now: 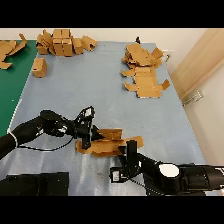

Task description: Fold the box.

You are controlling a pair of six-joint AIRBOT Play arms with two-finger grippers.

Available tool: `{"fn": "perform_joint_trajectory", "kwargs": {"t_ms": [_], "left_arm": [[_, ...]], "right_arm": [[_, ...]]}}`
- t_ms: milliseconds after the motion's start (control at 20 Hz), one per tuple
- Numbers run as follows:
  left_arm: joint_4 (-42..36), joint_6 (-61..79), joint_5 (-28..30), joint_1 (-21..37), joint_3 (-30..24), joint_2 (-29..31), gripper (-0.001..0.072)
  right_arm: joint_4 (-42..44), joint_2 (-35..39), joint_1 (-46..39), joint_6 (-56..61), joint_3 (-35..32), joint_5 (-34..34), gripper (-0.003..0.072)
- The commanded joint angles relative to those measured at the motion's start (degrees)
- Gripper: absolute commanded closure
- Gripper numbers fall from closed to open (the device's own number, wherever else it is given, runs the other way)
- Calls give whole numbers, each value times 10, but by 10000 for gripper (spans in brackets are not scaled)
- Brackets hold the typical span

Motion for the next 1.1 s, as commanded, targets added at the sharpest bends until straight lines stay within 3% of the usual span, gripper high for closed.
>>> {"fn": "perform_joint_trajectory", "kwargs": {"t_ms": [0, 50, 150, 450, 650, 850, 1050], "left_arm": [[0, 0, 0, 0, 0, 0, 700], [0, 0, 0, 0, 0, 0, 700], [0, 0, 0, 0, 0, 0, 699], [0, 0, 0, 0, 0, 0, 700], [0, 0, 0, 0, 0, 0, 700], [0, 0, 0, 0, 0, 0, 699], [0, 0, 0, 0, 0, 0, 700]], "right_arm": [[-19, 1, 0, 21, 0, 0, 290], [-20, 1, 0, 22, 1, -1, 86], [-16, 1, -2, 41, 3, -1, 0], [58, 31, -36, 68, 6, -35, 0], [62, 48, -43, 68, 5, -36, 0], [86, 47, -126, 43, -6, 50, -1], [287, 46, -247, -192, -7, 145, 0]]}}
